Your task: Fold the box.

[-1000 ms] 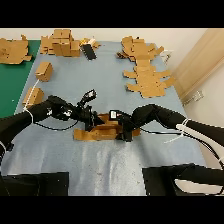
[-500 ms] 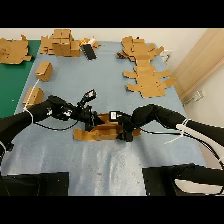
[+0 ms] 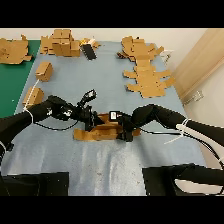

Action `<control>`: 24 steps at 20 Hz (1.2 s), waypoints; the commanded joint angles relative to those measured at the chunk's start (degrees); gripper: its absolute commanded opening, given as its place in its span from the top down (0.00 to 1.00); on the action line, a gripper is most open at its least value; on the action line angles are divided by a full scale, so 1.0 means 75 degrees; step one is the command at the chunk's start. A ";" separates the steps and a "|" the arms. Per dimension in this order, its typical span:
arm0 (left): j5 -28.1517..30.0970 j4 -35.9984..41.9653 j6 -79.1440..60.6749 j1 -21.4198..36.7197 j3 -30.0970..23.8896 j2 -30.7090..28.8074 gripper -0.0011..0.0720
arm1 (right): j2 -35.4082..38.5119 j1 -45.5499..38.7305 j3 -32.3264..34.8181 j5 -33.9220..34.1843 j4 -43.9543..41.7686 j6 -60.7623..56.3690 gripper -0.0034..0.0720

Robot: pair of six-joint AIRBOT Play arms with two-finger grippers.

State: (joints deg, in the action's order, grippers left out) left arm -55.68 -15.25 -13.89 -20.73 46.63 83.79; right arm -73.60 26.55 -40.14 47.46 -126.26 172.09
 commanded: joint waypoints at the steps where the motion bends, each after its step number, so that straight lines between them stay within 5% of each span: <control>1: 0.0003 0.0000 -0.0003 0.0000 -0.0003 0.0006 0.97 | 0.0000 0.0000 0.0000 0.0000 -0.0108 -0.0003 0.30; 24: 0.0096 0.0029 0.0035 0.0000 -0.0003 0.0006 0.97 | 0.0000 0.0000 0.0000 0.0000 -0.0108 -0.0003 0.30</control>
State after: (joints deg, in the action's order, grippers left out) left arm -55.16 -15.03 -13.76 -20.73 46.63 83.79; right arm -73.60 26.52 -40.14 47.48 -127.04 172.07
